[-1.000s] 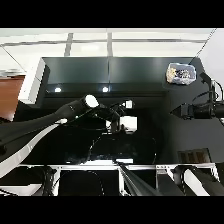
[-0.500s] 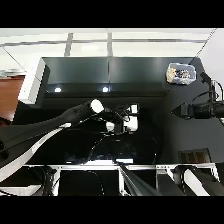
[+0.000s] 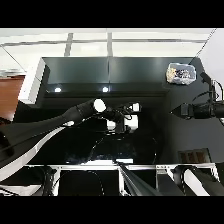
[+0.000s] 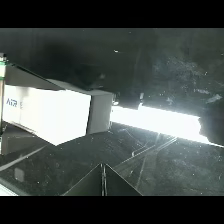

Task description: Fold the box and place the chain.

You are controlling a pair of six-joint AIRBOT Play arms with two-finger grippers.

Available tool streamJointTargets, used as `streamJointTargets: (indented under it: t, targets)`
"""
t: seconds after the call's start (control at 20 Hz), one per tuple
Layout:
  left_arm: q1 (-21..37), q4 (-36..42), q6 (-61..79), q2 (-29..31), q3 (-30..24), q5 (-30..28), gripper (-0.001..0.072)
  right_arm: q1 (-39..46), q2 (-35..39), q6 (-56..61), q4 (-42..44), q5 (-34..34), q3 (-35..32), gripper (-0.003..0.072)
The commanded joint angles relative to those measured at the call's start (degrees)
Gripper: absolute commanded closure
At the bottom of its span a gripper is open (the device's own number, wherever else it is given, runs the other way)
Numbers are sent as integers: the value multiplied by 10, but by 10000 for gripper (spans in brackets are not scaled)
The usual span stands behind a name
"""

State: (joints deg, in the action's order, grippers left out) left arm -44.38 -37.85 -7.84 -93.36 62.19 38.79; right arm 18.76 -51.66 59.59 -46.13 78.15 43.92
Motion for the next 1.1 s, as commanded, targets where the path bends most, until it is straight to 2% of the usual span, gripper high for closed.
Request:
streamJointTargets:
  t: [0.0, 0.15, 0.2, 0.3, 0.35, 0.4, 0.55, 0.6, 0.7, 0.8, 0.9, 1.05]
  targets:
    - [0, -8, -16, -16, 17, 23, 27, 0, 0, 0, 0, 0, 0, 676]
    - [0, -10, -16, -18, 17, 24, 39, 0, 0, 0, 0, 0, 0, 676]
    - [0, -9, -16, -18, 17, 24, 134, 0, 0, 0, 0, -1, 0, 676]
    - [0, -10, -17, -17, 19, 29, 431, 0, 0, 0, 0, -1, 0, 676]
    - [2, -14, -18, -16, 26, 50, 527, 0, 0, 0, 0, -1, 0, 676]
    - [5, -18, -35, -11, 35, 61, 561, 0, 0, 0, 0, -1, 0, 676]
    - [26, -113, -199, 31, 56, 60, 578, 0, 0, 0, 0, 0, 0, 676]
    - [40, -159, -260, 52, 56, 66, 613, 0, 0, 0, 0, 0, 0, 676]
    - [81, -257, -391, 95, 56, 114, 661, 0, 0, 0, 0, 0, 0, 676]
    - [139, -317, -490, 139, 45, 183, 666, 0, 0, 0, 0, -1, 0, 676]
    - [216, -334, -558, 195, -5, 222, 666, 0, 0, 0, 0, -2, 0, 676]
    - [356, -334, -602, 291, -122, 233, 663, 0, 0, -1, 0, -2, 0, 676]
